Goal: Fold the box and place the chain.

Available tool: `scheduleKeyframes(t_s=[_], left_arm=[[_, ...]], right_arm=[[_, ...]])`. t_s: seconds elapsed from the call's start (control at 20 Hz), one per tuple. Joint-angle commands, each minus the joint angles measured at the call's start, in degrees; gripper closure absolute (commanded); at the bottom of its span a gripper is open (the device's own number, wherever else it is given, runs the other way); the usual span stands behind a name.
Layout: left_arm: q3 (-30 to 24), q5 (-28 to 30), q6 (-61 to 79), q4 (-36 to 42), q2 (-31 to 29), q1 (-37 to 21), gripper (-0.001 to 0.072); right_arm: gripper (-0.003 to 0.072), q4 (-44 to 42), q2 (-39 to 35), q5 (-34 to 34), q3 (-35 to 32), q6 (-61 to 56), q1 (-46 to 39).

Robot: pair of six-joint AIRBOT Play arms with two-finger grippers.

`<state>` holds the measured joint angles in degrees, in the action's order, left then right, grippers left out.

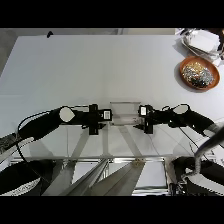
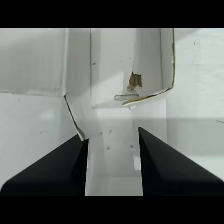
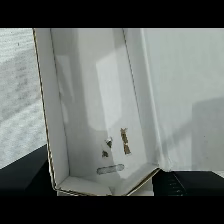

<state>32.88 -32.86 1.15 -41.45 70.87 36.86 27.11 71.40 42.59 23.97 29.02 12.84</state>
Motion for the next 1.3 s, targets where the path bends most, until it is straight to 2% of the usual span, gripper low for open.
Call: scheduleKeyframes(t_s=[0.0,0.2,0.25,0.3,0.35,0.95,1.25], left_arm=[[-0.02,0.5,0.55,0.94,0.04,0.72,0.0398],[-0.02,0.57,0.61,1.81,0.04,1.44,0.0401],[-0.02,1.16,0.61,1.97,0.04,1.49,0.0423],[0.0,1.68,0.61,2.03,0.04,1.79,0.0517],[0.0,2.25,0.63,2.03,0.04,2.23,0.0578],[0.0,11.78,1.4,3.74,1.57,7.76,0.0579],[0.0,12.63,1.42,4.85,3.69,8.31,0.0552]], right_arm=[[0.0257,0.0,-0.02,0.0,-0.02,-0.02,0.0],[0.0257,0.0,-0.02,0.0,-0.02,-0.02,0.02],[0.0257,0.0,-0.02,0.0,-0.02,-0.02,0.0],[0.0257,0.0,-0.02,0.02,-0.02,-0.02,0.0],[0.0257,0.0,-0.02,0.02,-0.02,-0.02,0.0],[0.0257,0.02,-0.02,0.0,-0.02,-0.02,0.0],[0.0257,0.0,-0.02,0.02,-0.02,-0.02,0.0]])
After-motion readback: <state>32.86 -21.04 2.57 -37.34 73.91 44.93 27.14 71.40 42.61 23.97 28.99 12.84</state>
